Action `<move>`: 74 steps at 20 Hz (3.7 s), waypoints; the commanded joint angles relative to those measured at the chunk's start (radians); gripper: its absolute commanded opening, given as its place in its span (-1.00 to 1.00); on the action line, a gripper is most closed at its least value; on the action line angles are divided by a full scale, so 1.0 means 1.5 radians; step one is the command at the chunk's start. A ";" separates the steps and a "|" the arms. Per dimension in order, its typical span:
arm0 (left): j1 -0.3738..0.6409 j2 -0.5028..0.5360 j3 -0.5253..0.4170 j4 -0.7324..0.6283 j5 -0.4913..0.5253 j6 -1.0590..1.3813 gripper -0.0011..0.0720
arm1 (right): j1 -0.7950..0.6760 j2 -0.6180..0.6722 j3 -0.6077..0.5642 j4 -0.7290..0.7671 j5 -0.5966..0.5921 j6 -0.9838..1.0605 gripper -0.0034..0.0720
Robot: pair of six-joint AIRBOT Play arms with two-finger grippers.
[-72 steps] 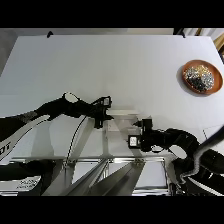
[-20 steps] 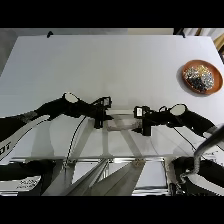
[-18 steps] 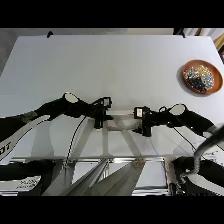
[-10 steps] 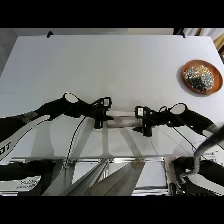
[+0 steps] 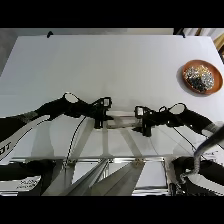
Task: Fold the box and place the chain.
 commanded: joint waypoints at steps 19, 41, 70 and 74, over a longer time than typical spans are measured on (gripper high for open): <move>0.000 0.000 0.000 0.000 0.000 0.000 -0.94 | -0.001 -0.003 0.013 0.073 0.031 -0.018 0.83; 0.000 0.000 0.000 0.000 0.000 0.000 -0.94 | 0.000 -0.027 0.012 0.029 0.015 -0.012 0.30; 0.000 0.000 0.000 0.000 0.000 0.000 -0.94 | 0.000 -0.026 0.013 0.010 0.021 -0.012 0.30; 0.000 0.000 0.000 0.000 0.000 0.000 -0.94 | 0.000 -0.026 0.012 0.010 0.021 -0.012 0.30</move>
